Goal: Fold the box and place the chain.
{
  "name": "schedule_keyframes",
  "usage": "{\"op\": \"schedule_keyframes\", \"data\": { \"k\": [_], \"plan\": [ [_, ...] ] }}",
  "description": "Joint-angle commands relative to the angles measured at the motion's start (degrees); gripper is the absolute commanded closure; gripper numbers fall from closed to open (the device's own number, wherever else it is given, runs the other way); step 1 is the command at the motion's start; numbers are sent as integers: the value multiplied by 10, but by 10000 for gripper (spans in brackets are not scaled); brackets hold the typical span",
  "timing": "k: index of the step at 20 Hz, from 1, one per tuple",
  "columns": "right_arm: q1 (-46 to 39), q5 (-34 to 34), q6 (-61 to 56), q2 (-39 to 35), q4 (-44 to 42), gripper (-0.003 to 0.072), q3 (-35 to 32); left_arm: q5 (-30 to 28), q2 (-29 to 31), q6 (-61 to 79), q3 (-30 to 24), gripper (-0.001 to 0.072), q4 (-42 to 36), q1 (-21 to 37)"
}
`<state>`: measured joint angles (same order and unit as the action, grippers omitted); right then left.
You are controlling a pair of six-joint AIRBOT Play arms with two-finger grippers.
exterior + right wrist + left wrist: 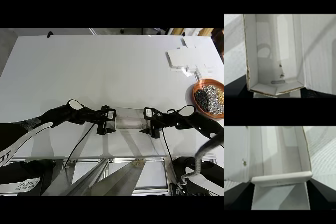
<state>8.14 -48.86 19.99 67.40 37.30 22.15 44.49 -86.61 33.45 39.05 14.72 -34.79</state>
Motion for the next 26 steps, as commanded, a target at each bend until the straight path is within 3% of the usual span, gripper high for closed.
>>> {"op": "schedule_keyframes", "data": {
  "k": [1,8,9,12,13,26],
  "plan": [
    [0,0,0,0,0,284,0,-6,-1,3,0,13,-27,-9],
    [0,0,0,0,0,284,0,-23,-1,10,0,21,-35,-21],
    [0,0,0,0,0,284,0,-23,-1,10,0,77,-35,-21],
    [0,0,0,0,0,284,0,-23,-1,10,0,416,-35,-21],
    [0,0,0,0,0,284,0,-23,-1,10,0,448,-35,-21],
    [0,0,0,0,0,284,0,-23,0,10,0,439,-35,-20]
  ]
}}
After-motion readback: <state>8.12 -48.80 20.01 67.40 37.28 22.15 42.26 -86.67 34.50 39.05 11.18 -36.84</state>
